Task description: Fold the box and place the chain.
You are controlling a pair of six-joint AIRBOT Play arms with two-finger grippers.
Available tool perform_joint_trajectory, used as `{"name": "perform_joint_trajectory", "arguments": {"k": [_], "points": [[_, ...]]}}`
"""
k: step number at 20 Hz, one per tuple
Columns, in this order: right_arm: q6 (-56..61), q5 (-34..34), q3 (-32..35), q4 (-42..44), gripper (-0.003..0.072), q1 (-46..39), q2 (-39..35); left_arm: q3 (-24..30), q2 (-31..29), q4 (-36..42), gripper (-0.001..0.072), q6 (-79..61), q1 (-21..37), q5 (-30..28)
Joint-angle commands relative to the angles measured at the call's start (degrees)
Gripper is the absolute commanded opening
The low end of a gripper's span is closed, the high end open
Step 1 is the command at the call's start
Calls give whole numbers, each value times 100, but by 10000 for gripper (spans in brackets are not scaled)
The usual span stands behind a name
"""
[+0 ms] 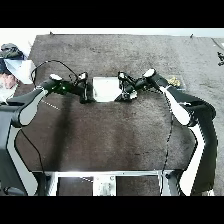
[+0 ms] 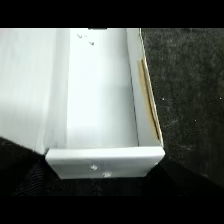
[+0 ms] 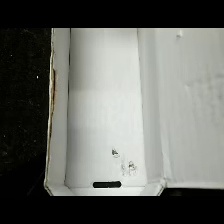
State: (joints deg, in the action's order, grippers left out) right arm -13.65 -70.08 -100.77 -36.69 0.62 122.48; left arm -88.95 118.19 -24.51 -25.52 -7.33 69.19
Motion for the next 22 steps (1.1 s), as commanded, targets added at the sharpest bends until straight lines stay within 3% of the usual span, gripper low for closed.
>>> {"name": "perform_joint_trajectory", "arguments": {"k": [1,7,22], "points": [[-2,-4,-4,0,385,0,2,-4,15,146,719,-52,-26,-22],[-2,0,-4,0,385,0,2,-4,15,186,719,-46,-195,-415],[-2,-4,-4,0,384,0,2,-11,92,289,719,-50,-221,-358]]}}
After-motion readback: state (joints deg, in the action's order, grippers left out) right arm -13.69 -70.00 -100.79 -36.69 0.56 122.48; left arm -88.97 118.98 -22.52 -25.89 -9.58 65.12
